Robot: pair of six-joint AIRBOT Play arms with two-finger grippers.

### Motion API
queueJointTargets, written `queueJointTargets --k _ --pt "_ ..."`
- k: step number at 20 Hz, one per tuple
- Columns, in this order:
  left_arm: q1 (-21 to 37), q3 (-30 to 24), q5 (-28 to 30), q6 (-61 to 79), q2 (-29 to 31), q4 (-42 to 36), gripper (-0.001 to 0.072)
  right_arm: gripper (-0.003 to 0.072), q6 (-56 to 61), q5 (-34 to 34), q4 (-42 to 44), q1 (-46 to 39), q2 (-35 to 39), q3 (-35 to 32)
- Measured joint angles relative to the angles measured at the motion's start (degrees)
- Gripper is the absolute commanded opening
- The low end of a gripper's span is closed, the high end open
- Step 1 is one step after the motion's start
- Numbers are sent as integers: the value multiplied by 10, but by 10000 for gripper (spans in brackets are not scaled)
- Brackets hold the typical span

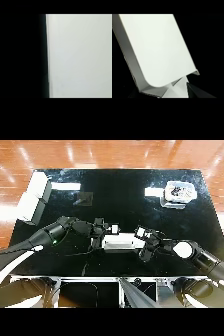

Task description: Fold the box and place the chain.

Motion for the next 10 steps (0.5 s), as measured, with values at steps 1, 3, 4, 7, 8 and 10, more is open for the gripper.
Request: queueJointTargets --k 1,3,4,7,8,10 --pt "0 0 0 0 0 0 18 714 -6 -6 3 0 0 0" --pt "0 0 0 0 0 0 18 714 -29 -22 17 0 0 0" --pt "0 0 0 0 0 0 18 713 -47 -31 30 0 -1 0" --pt "0 0 0 0 0 0 18 713 -109 -44 80 0 -10 0" --pt "0 0 0 0 0 0 18 713 -132 -45 99 0 -17 0" --pt "0 0 0 0 0 0 18 713 -196 -45 144 0 -33 0"
